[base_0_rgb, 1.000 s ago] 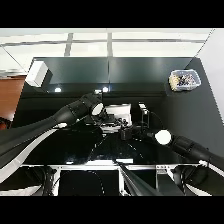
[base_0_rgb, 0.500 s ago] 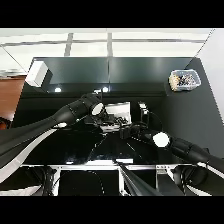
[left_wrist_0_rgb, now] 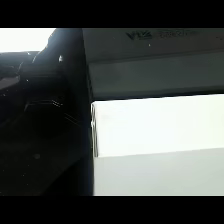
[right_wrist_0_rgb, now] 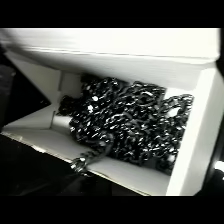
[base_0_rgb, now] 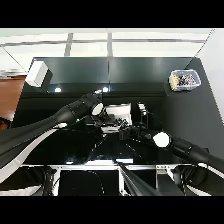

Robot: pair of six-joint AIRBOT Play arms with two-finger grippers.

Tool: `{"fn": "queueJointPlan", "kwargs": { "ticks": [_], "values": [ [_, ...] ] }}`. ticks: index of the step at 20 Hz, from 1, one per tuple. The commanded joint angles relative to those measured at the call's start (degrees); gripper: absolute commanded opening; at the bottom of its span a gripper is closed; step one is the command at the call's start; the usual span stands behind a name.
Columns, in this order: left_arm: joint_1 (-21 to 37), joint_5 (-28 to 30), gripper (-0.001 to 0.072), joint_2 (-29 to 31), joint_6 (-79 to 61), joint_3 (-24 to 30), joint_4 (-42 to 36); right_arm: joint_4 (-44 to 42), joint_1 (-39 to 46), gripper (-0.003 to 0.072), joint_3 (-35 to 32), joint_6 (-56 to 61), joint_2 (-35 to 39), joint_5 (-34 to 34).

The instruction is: Fold the box and place the chain.

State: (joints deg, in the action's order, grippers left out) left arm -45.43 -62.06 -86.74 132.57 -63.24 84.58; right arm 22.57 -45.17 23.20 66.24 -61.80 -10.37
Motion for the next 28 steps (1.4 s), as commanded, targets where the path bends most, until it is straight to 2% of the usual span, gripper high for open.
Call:
{"fn": "queueJointPlan", "kwargs": {
  "ticks": [1,7,12,16,17,18,19,22,26,28],
  "values": [
    [0.0,0.24,0.0031,-0.02,0.09,0.0,0.33,0.07,-0.07,0.0013,0.02,-0.07,1.97,-3.48],
    [0.0,0.26,0.003,-0.02,0.09,0.0,0.39,-0.04,0.44,0.0013,0.04,0.26,9.4,-5.73],
    [0.0,0.09,0.0031,-0.02,0.09,0.0,0.39,0.0,7.32,0.0013,0.07,0.87,15.3,-10.08],
    [0.0,0.04,0.003,-0.02,0.09,0.0,0.37,-0.04,12.72,0.0022,0.42,0.9,15.82,-11.67],
    [0.0,0.07,0.0031,-0.02,0.09,0.0,0.37,-0.04,13.25,0.0174,0.42,1.01,15.82,-11.69],
    [0.0,0.07,0.0031,-0.02,0.09,0.0,0.39,0.04,13.53,0.0235,0.42,0.98,15.82,-11.87],
    [0.0,0.07,0.003,-0.02,0.09,0.0,0.39,0.52,13.99,0.0258,0.42,0.96,15.82,-12.57],
    [0.0,-0.28,0.0031,-0.02,-0.39,0.0,0.37,3.28,18.58,0.0256,0.5,0.94,16.22,-16.7],
    [-0.11,-2.58,0.0032,0.11,-3.65,0.0,0.52,14.51,30.71,0.0254,2.21,0.98,18.73,-27.65],
    [-0.11,-2.51,0.0032,0.11,-3.58,0.0,0.42,14.51,36.52,0.0255,2.4,0.96,19.32,-32.48]
  ]
}}
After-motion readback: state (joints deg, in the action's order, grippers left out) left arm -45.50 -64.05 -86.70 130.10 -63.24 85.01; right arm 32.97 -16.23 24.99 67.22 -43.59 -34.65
